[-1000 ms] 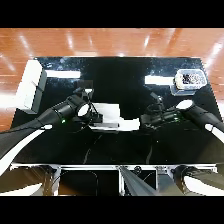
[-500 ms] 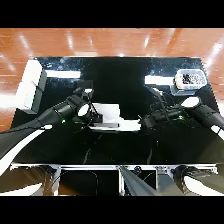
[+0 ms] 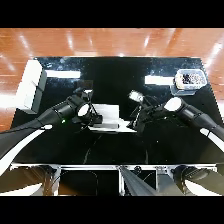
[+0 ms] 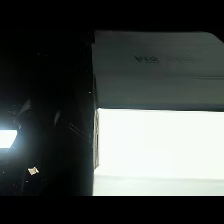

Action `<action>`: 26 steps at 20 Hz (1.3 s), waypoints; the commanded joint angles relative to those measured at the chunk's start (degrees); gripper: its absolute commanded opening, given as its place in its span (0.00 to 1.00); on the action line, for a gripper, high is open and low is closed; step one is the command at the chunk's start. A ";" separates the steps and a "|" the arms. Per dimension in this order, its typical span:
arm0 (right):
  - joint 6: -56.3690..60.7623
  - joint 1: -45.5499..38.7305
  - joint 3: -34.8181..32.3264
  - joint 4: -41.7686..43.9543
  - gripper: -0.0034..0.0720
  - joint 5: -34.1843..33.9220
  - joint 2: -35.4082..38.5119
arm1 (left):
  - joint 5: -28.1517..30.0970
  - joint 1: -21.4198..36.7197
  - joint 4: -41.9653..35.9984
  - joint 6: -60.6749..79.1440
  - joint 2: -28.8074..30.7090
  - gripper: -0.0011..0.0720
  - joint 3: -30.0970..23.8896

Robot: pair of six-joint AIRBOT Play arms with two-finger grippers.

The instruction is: Fold the box and place the chain.

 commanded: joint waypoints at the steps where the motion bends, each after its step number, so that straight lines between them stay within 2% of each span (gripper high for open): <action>1: -3.06 5.14 0.15 -2.47 0.94 -1.25 -1.14 | 0.04 0.07 0.02 0.02 -0.02 0.04 -0.02; 2: -3.41 5.92 0.15 -2.45 0.84 -1.97 -1.68 | 0.04 0.07 0.02 0.02 -0.02 0.04 -0.02; 7: -3.43 9.70 0.17 -0.52 0.84 -12.31 -2.34 | 0.04 0.07 0.02 0.02 -0.02 0.04 -0.02; 8: -3.43 10.58 0.20 -0.42 0.74 -12.66 -2.58 | 0.04 0.07 0.02 0.02 -0.02 0.04 -0.02; 9: -3.39 11.52 0.20 -0.31 0.54 -12.66 -2.95 | 0.07 0.07 0.04 0.02 -0.02 0.04 -0.02; 10: -3.39 12.17 0.20 0.31 0.46 -12.66 -3.34 | 0.11 0.07 0.02 0.02 -0.02 0.04 -0.02; 11: -3.39 12.70 0.20 1.14 0.46 -12.68 -3.63 | 0.09 0.07 0.02 0.02 -0.02 0.04 -0.02; 12: -3.39 12.90 0.20 1.81 0.26 -12.68 -3.76 | 0.09 0.07 0.02 0.02 -0.02 0.04 -0.02; 13: -3.37 13.03 0.20 1.92 0.13 -13.33 -3.76 | 0.09 0.07 0.02 0.02 -0.02 0.04 -0.02; 17: -3.37 13.03 0.20 2.64 0.14 -14.71 -3.76 | 0.09 0.07 0.02 0.02 -0.02 0.04 -0.02; 22: -3.37 13.05 0.20 7.78 0.15 -16.41 -3.87 | 0.09 0.07 0.02 0.02 -0.02 0.04 -0.02; 23: -3.37 13.05 0.20 7.78 0.26 -16.41 -3.85 | 0.09 0.07 0.02 0.02 -0.02 0.04 -0.02; 24: -3.37 13.05 0.20 7.78 0.62 -16.39 -3.87 | 0.09 0.07 0.00 0.02 -0.02 0.04 -0.02; 25: -3.37 13.05 0.20 7.78 0.70 -16.20 -3.85 | 0.09 0.07 0.00 0.02 -0.02 0.04 -0.02; 26: -3.37 13.05 0.20 7.76 0.70 -15.82 -3.87 | 0.09 0.07 0.02 0.02 -0.02 0.04 -0.02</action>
